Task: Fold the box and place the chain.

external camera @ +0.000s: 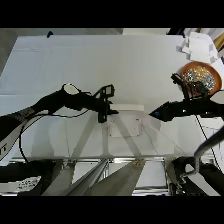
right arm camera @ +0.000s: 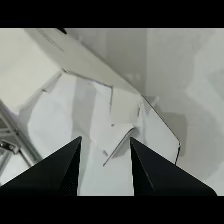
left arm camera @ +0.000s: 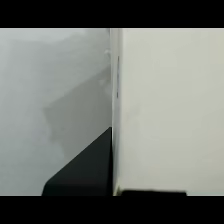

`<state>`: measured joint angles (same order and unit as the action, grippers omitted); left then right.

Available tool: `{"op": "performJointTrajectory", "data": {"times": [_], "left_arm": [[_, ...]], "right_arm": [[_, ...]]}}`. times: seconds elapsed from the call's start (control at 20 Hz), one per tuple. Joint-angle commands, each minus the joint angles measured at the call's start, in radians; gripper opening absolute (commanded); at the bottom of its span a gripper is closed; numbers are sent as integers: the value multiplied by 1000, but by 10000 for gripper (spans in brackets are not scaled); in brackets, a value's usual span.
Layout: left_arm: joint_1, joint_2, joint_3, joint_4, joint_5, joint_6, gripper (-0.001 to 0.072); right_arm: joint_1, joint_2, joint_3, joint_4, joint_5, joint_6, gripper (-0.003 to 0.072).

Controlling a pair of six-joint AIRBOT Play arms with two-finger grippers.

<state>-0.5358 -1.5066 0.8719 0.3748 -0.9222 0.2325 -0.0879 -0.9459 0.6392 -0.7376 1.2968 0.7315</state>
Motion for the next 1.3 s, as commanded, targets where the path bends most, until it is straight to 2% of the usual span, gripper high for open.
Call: {"op": "performJointTrajectory", "data": {"times": [0.0,0.25,0.8,1.25], "left_arm": [[-56,0,1,51,102,67,6],[-68,-14,1,60,172,67,3],[-50,-80,0,-75,177,76,1],[-42,-81,0,-68,174,79,5]], "right_arm": [[1,1,48,-30,54,31,339],[1,1,48,-51,34,31,338],[1,1,48,-51,3,31,338],[1,0,48,-51,0,31,338]]}}
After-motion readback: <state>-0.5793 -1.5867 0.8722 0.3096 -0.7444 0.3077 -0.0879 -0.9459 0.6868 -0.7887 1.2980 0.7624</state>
